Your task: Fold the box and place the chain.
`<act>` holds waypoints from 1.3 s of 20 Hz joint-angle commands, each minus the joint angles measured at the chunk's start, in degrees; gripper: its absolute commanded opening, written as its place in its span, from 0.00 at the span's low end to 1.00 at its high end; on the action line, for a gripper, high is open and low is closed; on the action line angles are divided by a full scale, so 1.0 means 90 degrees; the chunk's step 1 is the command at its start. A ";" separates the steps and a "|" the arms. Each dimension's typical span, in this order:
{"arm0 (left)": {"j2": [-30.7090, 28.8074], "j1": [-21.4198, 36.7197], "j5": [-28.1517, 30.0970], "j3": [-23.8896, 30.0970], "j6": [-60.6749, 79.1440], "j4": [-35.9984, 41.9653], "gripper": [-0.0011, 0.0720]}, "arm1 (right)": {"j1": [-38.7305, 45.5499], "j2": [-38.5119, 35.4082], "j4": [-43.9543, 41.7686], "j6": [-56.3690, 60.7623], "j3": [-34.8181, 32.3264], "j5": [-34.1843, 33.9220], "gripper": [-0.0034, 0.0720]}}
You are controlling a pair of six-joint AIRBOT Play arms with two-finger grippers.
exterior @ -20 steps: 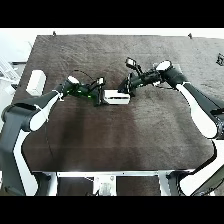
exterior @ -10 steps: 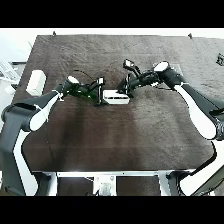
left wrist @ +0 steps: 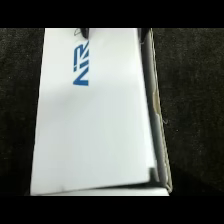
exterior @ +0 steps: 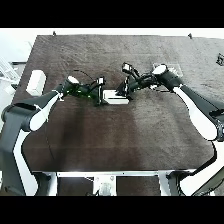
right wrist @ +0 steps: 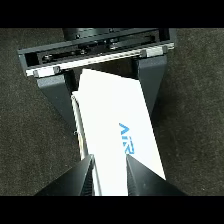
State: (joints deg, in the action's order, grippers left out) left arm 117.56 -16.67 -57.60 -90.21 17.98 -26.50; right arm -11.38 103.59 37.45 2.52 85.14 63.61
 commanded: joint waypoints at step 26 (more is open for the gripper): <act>-0.0002 -0.0005 -0.0005 0.0002 0.0002 -0.0002 0.50 | 0.0155 0.0053 -0.0923 -0.0600 -0.1064 -0.0034 0.06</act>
